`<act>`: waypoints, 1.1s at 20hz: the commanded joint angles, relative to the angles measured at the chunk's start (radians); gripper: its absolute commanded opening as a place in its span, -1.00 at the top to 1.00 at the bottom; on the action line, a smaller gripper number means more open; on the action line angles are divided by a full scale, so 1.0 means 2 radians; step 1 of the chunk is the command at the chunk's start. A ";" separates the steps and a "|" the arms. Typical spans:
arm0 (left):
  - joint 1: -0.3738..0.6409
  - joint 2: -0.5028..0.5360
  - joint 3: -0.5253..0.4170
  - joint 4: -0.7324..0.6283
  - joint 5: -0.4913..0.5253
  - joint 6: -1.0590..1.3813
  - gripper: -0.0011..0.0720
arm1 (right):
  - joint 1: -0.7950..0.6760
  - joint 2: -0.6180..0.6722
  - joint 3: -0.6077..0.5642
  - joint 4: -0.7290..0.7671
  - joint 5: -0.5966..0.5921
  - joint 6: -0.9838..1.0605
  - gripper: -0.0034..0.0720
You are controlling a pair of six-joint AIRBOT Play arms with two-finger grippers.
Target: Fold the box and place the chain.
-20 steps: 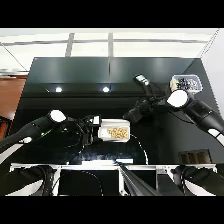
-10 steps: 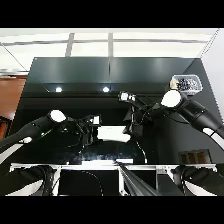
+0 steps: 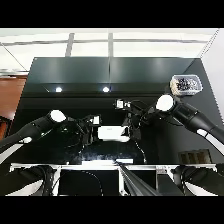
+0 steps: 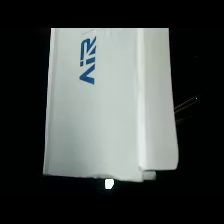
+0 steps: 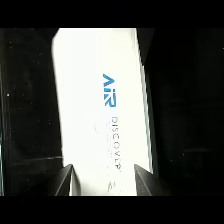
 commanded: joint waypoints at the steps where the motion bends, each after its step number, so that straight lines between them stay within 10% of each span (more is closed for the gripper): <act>1: 0.000 0.000 0.000 0.000 0.000 0.000 -0.34 | 0.002 0.000 -0.001 0.000 -0.003 -0.002 -0.23; 4: 0.000 0.000 0.000 0.000 0.000 0.000 -0.34 | 0.001 0.002 -0.001 0.000 -0.003 -0.002 -0.22; 6: 0.000 0.000 0.000 0.000 0.000 0.000 -0.34 | 0.002 0.002 -0.001 0.000 -0.003 -0.001 0.46; 17: 0.000 0.000 0.000 0.000 0.000 0.000 -0.34 | 0.002 0.002 -0.001 0.000 0.008 0.000 0.45; 22: 0.000 0.000 0.000 0.000 0.000 0.000 -0.34 | 0.002 0.002 -0.001 0.000 -0.005 0.000 0.15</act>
